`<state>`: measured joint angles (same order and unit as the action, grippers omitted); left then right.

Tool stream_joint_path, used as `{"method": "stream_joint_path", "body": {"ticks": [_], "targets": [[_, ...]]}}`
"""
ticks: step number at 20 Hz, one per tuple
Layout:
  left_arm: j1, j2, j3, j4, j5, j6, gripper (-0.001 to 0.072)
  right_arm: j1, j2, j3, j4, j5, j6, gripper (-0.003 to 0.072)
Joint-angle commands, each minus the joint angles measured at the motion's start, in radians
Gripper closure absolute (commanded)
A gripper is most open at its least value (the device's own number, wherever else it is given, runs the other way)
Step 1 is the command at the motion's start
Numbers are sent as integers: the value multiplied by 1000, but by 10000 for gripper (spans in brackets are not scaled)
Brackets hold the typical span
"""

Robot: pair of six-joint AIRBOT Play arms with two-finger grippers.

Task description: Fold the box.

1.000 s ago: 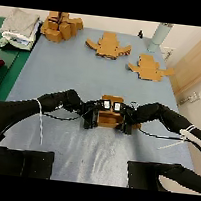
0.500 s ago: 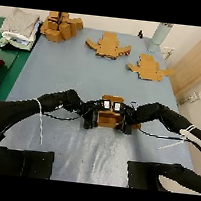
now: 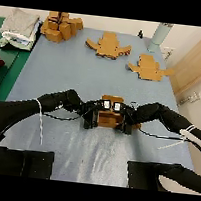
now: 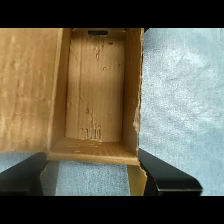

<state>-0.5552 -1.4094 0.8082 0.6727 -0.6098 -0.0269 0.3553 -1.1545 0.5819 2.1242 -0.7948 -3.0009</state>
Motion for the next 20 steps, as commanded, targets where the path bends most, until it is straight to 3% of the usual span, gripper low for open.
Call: {"method": "stream_joint_path", "body": {"ticks": [1,7,8,9,17,20], "targets": [[0,0,1,0,0,0,188,0,1,0,0,0,0,185],[0,0,1,0,0,0,188,0,1,0,1,-12,0,182],[0,0,1,0,0,0,188,0,1,1,6,-9,1,27],[0,0,1,0,0,0,188,-1,3,3,5,-12,6,-34],[0,0,1,0,0,0,187,-16,94,4,-112,-69,138,-34],[0,0,1,0,0,0,187,-16,171,4,-179,-165,228,-34]]}}
